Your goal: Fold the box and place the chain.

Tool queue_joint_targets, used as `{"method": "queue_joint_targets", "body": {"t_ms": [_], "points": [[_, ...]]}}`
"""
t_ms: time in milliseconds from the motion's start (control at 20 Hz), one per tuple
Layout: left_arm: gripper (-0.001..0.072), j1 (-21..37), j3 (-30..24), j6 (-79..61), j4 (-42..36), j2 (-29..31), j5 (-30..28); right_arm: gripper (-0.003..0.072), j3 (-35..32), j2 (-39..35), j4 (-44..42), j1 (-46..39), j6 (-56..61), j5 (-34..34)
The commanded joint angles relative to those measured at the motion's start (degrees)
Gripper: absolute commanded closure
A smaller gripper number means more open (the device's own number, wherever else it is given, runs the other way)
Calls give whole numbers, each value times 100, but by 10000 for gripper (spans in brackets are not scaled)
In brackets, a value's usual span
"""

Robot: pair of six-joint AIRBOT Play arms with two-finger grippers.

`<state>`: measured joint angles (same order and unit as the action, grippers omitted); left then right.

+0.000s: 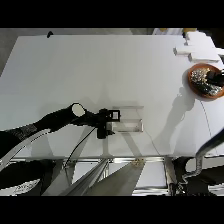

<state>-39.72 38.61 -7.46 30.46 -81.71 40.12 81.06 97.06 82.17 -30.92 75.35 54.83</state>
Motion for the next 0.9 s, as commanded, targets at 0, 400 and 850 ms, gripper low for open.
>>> {"method": "queue_joint_targets", "body": {"t_ms": [0, 400, 850], "points": [[530, 0, -2, 0, 0, 2, -2, 486, 9, 273, 35, -11, -42, -129], [530, 0, -2, 0, 0, 2, -2, 447, 7, 323, 33, -11, -81, -164], [530, 0, -2, 0, 0, 2, -2, 478, 7, 455, -11, -11, -20, -66]]}}
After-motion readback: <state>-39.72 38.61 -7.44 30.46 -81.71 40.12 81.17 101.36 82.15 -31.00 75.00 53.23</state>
